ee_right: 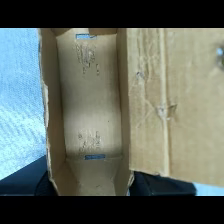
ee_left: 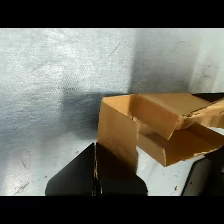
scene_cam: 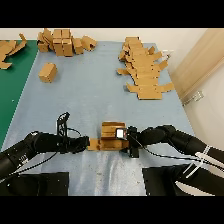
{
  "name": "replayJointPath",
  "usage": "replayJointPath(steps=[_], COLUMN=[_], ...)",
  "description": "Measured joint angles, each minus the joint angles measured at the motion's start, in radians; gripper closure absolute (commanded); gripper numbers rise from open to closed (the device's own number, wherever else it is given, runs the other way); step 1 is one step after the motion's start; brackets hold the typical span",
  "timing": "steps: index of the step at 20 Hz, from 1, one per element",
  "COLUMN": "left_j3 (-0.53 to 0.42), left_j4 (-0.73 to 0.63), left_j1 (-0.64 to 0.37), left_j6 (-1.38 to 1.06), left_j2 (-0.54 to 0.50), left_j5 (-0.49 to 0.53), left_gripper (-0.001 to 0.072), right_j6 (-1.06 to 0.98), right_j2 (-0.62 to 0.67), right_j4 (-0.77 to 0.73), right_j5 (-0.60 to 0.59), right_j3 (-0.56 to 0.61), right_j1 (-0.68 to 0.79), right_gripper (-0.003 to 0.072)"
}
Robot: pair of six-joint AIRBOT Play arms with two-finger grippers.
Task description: Fold the box.
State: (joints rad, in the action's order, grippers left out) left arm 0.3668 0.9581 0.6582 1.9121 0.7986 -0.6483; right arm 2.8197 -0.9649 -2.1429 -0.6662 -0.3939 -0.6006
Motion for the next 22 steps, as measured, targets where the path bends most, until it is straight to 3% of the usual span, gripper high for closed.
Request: replayJointPath(steps=[10, 16, 22], left_j3=[0.011, 0.065, 0.12], left_j4=[-0.143, 0.019, 0.089], left_j1=[0.035, 0.136, 0.205], left_j6=[-0.142, 0.03, 0.09], left_j2=[0.0, 0.016, 0.109], left_j5=[0.053, 0.059, 0.06], left_gripper=[0.0703, 0.0702, 0.0704], right_j6=[0.0, 0.0, 0.0], right_j2=[0.0, 0.0, 0.0], right_j4=[0.0, 0.0, 0.0], right_j5=[0.002, 0.002, 0.003], right_j3=[0.0, 0.0, 0.0], right_j1=[0.0, 0.0, 0.0], right_gripper=[0.0171, 0.0171, 0.0171])
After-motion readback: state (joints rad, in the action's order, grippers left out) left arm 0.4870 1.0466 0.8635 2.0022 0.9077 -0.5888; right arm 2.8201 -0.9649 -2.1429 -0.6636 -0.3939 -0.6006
